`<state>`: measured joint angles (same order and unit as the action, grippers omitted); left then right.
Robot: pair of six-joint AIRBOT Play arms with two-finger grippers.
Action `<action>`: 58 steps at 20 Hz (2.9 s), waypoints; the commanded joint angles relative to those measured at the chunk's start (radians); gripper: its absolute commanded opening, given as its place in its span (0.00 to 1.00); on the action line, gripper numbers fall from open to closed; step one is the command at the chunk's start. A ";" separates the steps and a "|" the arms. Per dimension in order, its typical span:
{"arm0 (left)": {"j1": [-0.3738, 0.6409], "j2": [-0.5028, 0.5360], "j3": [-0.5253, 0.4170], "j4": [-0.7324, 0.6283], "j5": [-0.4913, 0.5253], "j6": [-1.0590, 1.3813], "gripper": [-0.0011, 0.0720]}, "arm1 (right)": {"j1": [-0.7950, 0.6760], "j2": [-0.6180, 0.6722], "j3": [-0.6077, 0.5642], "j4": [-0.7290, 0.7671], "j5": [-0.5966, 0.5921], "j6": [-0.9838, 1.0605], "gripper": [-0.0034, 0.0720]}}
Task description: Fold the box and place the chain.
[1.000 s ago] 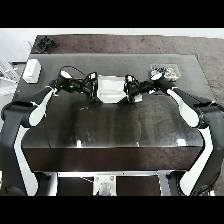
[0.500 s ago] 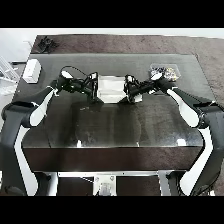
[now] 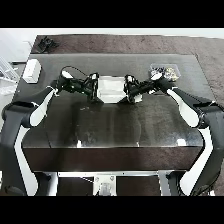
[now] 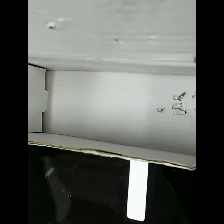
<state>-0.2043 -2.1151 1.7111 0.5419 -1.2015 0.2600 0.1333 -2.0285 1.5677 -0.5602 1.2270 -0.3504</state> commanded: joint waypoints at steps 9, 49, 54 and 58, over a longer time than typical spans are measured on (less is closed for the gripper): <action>0.001 -0.001 0.000 0.001 0.004 -0.001 0.60 | 0.001 0.000 0.000 0.000 0.000 0.001 0.80; 0.001 -0.001 0.000 0.000 0.007 0.000 0.60 | -0.172 0.216 0.001 -0.047 0.252 0.349 0.06; 0.001 -0.001 0.000 0.000 0.007 0.000 0.60 | -0.099 0.211 0.000 0.188 0.167 0.348 0.06; 0.001 -0.001 0.000 0.000 0.006 0.000 0.60 | -0.026 0.176 0.001 0.111 -0.023 0.377 0.05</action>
<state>-0.2039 -2.1151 1.7115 0.5411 -1.1938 0.2596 0.0620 -1.8351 1.5677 -0.4343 1.3323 0.0105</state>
